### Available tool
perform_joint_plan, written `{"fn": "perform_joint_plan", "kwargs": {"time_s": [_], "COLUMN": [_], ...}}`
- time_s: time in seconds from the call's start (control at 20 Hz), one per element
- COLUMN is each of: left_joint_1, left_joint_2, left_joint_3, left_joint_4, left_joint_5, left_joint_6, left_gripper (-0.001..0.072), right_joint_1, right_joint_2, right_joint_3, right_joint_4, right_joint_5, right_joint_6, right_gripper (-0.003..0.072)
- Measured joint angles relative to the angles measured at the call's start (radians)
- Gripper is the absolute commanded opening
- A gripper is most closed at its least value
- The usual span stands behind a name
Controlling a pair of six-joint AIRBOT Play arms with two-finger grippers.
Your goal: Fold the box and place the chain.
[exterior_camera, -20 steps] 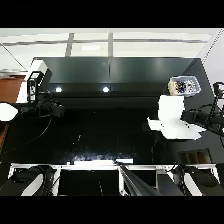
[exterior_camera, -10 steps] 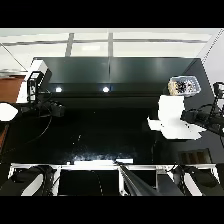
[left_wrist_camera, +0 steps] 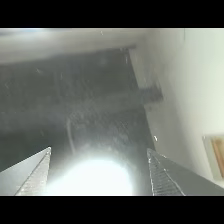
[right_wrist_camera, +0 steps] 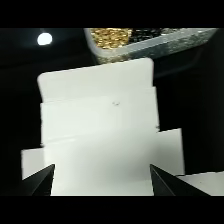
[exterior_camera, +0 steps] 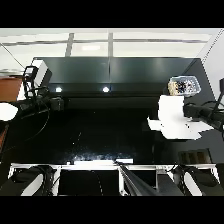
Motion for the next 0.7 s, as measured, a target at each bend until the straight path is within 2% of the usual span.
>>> {"fn": "perform_joint_plan", "kwargs": {"time_s": [0.25,0.4,0.5,0.7], "left_joint_1": [0.000,0.000,0.000,0.000], "left_joint_2": [-0.006,-0.006,-0.006,-0.007], "left_joint_3": [0.000,0.000,0.000,0.000], "left_joint_4": [-0.006,-0.006,-0.010,-0.061], "left_joint_5": [0.050,0.057,0.043,0.001], "left_joint_6": [-0.004,-0.004,-0.004,-0.005], "left_gripper": [0.0699,0.0698,0.0697,0.0697], "right_joint_1": [-0.266,-0.451,-0.556,-0.698], "right_joint_2": [-0.179,-0.346,-0.466,-0.713], "right_joint_3": [0.132,0.273,0.370,0.512], "right_joint_4": [-0.097,-0.042,0.057,0.281], "right_joint_5": [-0.013,0.019,0.087,0.367], "right_joint_6": [0.047,-0.038,-0.169,-0.507], "right_gripper": [0.0704,0.0704,0.0702,0.0695]}}
